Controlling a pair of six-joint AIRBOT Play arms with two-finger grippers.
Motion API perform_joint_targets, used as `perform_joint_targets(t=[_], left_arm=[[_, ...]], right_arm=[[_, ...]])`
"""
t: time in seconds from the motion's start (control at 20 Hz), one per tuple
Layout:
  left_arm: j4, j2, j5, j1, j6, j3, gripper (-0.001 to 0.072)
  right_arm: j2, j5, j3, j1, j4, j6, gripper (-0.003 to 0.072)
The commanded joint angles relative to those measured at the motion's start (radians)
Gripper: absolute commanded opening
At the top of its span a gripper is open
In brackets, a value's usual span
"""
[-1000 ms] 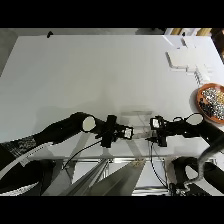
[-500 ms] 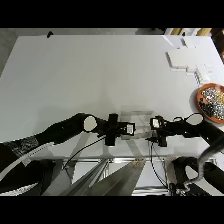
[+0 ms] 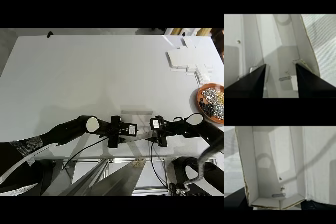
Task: Fold the box and place the chain.
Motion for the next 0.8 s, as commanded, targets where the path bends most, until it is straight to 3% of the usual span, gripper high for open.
perform_joint_targets(t=[0.0,0.15,0.25,0.3,0.4,0.6,0.75], left_arm=[[-0.008,0.001,-0.017,-0.002,-0.009,0.0,0.0454],[0.016,0.052,-0.056,0.007,-0.09,0.0,0.0428],[0.091,0.118,-0.114,0.032,-0.242,0.0,0.025],[0.146,0.156,-0.155,0.052,-0.347,0.0,0.0226],[0.267,0.229,-0.226,0.101,-0.6,0.0,0.0002],[0.44,0.356,-0.348,0.238,-1.157,-0.004,0.0002],[0.462,0.359,-0.36,0.315,-1.425,-0.052,0.0002]], right_arm=[[0.0,0.0,0.0,0.001,0.001,0.003,0.0416],[0.0,0.0,0.0,0.001,0.001,0.003,0.0416],[0.0,0.0,0.0,0.001,0.001,0.003,0.0416],[0.0,0.0,0.0,0.001,0.001,0.003,0.0416],[0.0,0.0,0.0,0.001,0.001,0.003,0.0416],[0.0,0.0,0.0,0.001,0.001,0.003,0.0416],[0.0,0.0,0.0,0.001,0.001,0.003,0.0416]])
